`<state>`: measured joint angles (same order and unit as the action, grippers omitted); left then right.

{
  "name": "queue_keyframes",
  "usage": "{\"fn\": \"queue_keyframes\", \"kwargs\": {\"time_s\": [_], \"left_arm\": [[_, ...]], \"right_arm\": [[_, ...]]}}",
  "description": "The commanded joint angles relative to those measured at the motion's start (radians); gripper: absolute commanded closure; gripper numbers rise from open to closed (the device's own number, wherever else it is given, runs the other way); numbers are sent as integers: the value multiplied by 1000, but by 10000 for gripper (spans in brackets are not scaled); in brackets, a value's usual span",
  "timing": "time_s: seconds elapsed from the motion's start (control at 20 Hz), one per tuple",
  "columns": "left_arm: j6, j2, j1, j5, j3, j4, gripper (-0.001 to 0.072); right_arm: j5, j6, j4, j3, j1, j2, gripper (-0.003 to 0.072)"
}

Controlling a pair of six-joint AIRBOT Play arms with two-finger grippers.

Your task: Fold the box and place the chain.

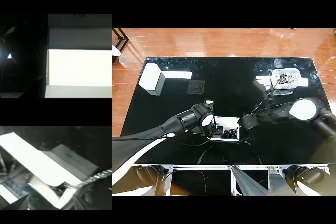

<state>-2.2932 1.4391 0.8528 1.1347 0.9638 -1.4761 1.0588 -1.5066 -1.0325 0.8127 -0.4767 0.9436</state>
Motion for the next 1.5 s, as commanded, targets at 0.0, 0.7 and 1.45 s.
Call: {"fn": "queue_keyframes", "kwargs": {"time_s": [0.0, 0.7, 1.45], "left_arm": [[0, 0, 0, -1, 0, 0, 685], [0, 0, -1, -5, 1, -4, 685], [0, 0, -1, -8, 1, -3, 685]], "right_arm": [[90, -9, -162, -1, 171, -73, 71], [-243, -500, -400, 399, 420, 638, 77], [-105, -117, -348, 509, 422, 493, 668]]}}
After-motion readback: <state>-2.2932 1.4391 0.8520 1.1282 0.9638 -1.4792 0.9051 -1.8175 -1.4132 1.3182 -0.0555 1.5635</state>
